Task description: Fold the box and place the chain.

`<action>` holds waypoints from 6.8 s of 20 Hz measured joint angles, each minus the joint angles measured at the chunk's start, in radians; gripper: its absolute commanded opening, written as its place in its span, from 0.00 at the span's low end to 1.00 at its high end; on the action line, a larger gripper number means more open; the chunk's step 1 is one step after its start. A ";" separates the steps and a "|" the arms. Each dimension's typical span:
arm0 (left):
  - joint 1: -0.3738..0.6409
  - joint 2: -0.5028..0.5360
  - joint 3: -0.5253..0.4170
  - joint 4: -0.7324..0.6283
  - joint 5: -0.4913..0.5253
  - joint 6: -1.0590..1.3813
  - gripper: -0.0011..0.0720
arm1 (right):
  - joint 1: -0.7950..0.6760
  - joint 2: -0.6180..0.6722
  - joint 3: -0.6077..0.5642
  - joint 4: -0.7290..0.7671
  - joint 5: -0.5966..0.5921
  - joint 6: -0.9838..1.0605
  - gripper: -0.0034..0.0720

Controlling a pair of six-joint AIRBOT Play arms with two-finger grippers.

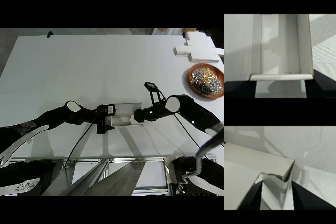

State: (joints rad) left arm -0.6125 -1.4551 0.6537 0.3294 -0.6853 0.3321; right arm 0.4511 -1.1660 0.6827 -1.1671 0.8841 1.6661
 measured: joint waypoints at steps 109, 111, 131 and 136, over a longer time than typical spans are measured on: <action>0.000 0.000 0.000 0.000 -0.007 0.000 0.30 | -0.578 0.032 0.536 -0.422 0.139 -0.143 0.43; 0.000 0.000 0.000 0.000 -0.008 0.000 0.30 | -0.677 -0.033 0.543 -0.412 0.127 -0.161 0.43; 0.000 0.000 0.000 0.000 -0.007 0.000 0.30 | -0.940 -0.438 0.550 -0.394 -0.043 -0.181 0.40; 0.000 0.000 0.000 0.000 -0.008 0.000 0.30 | -0.941 -0.462 0.550 -0.399 -0.056 -0.143 0.36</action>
State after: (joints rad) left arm -0.6125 -1.4551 0.6540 0.3290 -0.6930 0.3321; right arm -0.4900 -1.6283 1.2331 -1.5665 0.8284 1.5227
